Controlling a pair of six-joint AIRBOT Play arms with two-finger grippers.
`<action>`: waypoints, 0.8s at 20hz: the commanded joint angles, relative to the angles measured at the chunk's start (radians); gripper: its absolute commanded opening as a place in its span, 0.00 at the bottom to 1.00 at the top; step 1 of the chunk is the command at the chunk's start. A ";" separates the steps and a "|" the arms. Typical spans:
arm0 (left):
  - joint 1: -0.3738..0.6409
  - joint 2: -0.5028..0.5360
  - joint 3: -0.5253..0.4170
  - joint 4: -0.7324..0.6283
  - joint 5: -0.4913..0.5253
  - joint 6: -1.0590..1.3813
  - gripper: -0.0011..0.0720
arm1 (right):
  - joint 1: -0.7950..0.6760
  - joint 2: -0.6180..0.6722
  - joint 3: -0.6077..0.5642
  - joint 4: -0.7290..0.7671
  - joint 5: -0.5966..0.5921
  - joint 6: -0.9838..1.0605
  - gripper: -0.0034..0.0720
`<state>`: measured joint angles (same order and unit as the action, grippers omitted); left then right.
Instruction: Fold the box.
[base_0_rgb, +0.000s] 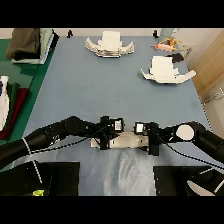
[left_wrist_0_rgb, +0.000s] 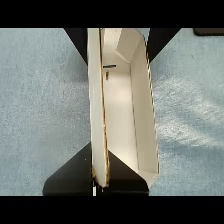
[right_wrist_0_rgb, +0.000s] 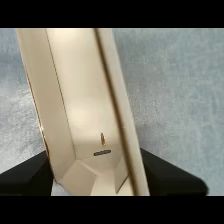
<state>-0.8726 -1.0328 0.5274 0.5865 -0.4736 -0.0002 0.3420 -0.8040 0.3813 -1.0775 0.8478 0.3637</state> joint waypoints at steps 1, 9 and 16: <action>0.000 -0.001 0.000 0.000 0.000 0.000 0.04 | 0.000 -0.036 -0.003 -0.003 -0.012 -0.053 0.99; 0.000 -0.001 0.000 0.000 0.000 0.000 0.04 | -0.026 -0.067 -0.003 0.019 -0.017 -0.074 0.96; 0.000 -0.001 0.000 0.000 0.000 0.000 0.04 | -0.043 -0.064 -0.003 0.055 -0.018 -0.076 0.80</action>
<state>-0.8726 -1.0328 0.5274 0.5865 -0.4736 -0.0002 0.3008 -0.8661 0.3782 -1.0443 0.8295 0.2897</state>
